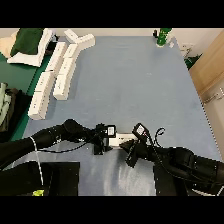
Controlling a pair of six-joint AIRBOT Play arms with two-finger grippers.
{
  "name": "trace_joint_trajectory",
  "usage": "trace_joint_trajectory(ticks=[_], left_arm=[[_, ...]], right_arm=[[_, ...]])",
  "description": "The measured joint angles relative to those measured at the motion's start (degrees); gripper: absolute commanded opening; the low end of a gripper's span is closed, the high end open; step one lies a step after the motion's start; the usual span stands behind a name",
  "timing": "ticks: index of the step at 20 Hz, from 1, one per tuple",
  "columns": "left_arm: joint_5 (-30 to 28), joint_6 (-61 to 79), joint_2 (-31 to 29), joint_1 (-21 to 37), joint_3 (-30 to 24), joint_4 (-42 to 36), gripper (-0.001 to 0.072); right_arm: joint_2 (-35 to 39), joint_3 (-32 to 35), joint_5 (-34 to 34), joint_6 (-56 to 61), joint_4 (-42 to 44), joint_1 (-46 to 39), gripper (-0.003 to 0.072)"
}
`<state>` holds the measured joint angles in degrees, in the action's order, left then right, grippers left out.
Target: Fold the box.
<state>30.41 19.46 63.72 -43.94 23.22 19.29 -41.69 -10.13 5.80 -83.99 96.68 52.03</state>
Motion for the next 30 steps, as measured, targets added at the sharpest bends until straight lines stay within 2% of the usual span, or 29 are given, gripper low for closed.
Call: trace_joint_trajectory(ticks=[8,16,19,23,26,30], left_arm=[[0.02,0.09,0.00,0.00,0.00,0.07,0.0473],[0.04,0.17,0.00,0.00,0.00,0.07,0.0473],[0.04,0.09,0.00,0.00,0.00,0.07,0.0473],[0.04,0.07,0.00,-0.02,0.00,0.04,0.0473],[0.04,0.07,0.00,0.00,0.00,0.04,0.0473],[0.04,0.07,0.00,0.00,0.00,0.02,0.0473]], right_arm=[[1.07,-0.24,1.22,0.44,-0.20,-0.04,0.0005],[4.31,-4.79,2.84,0.44,-7.85,-1.01,0.0005],[4.44,-9.70,12.11,0.44,-11.17,-4.11,0.0005],[2.34,-19.52,30.99,0.44,-15.54,-13.53,0.0005],[-2.95,-27.39,43.85,0.48,-17.27,-21.90,0.0005],[-13.25,-36.68,57.72,2.03,-17.94,-29.53,0.0005]])
